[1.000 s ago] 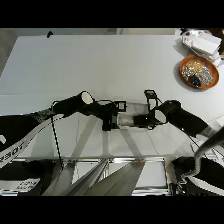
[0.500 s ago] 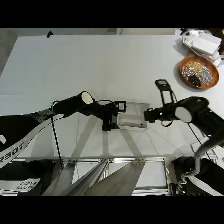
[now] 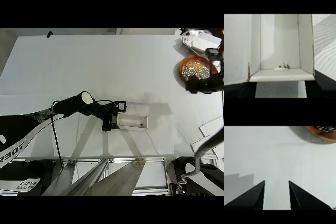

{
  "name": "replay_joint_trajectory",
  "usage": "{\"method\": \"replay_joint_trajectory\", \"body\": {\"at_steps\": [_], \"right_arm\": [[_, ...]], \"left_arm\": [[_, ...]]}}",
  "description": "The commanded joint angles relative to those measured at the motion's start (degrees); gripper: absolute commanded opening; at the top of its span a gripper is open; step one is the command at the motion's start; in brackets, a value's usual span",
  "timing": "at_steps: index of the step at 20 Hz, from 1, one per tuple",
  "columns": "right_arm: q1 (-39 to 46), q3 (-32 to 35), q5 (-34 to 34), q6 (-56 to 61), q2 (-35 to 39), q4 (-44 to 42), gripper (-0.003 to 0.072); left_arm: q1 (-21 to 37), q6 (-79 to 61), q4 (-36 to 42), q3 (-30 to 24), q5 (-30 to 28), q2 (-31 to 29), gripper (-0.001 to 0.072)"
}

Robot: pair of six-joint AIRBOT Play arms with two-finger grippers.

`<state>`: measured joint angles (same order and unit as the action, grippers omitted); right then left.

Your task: Fold the box and place the chain.

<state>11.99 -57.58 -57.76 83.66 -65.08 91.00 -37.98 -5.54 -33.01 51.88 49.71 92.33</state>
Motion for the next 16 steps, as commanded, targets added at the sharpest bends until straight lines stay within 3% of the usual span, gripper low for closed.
{"method": "replay_joint_trajectory", "body": {"at_steps": [1,7,16], "right_arm": [[9.75,-8.61,2.82,-4.79,-12.11,-1.14,0.0294],[11.34,-19.91,4.37,-4.22,-27.82,-2.40,0.0294],[11.34,-22.10,7.10,-5.16,-32.52,-4.81,0.0295]], "left_arm": [[0.02,0.00,-0.02,0.04,0.02,-0.02,0.0134],[0.02,0.00,-0.02,0.04,0.04,-0.02,0.0134],[0.02,0.00,-0.02,0.04,0.02,-0.02,0.0134]]}}
